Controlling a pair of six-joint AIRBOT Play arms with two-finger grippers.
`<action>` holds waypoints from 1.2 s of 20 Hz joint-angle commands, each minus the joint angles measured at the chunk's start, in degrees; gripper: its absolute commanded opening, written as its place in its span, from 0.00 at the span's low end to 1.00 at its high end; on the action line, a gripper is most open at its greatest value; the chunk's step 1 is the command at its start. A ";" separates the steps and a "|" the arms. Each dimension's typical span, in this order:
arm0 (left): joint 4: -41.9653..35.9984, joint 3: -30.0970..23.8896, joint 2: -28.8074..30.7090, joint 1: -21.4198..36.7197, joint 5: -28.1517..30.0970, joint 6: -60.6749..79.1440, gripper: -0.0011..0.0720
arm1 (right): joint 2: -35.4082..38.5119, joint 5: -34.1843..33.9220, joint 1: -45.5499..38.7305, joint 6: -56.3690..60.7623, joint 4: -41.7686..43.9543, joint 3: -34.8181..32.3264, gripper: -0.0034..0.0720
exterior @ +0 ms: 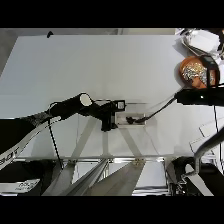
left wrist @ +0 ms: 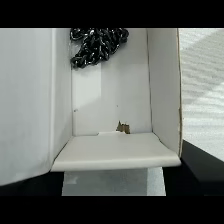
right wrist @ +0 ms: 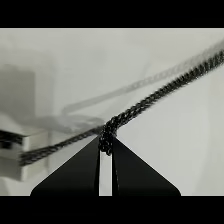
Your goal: Fold the box and place the chain.
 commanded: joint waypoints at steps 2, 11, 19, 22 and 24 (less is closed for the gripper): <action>0.02 0.00 0.04 -0.02 0.02 0.00 0.19 | 14.16 0.02 0.00 -7.96 12.63 0.07 0.06; 0.02 -0.02 0.04 -0.02 0.02 0.00 0.19 | 21.40 0.50 0.00 -12.02 28.37 0.07 0.06; 0.02 0.00 0.04 -0.02 0.02 0.00 0.19 | 21.40 -0.63 0.00 -17.97 40.19 0.07 0.06; 0.02 -0.02 0.04 -0.02 0.02 0.00 0.19 | 21.40 -0.87 0.00 -18.71 42.95 0.07 0.06; 0.02 0.00 0.04 -0.02 0.02 0.00 0.19 | 21.40 -0.85 0.00 -18.73 44.02 0.07 0.06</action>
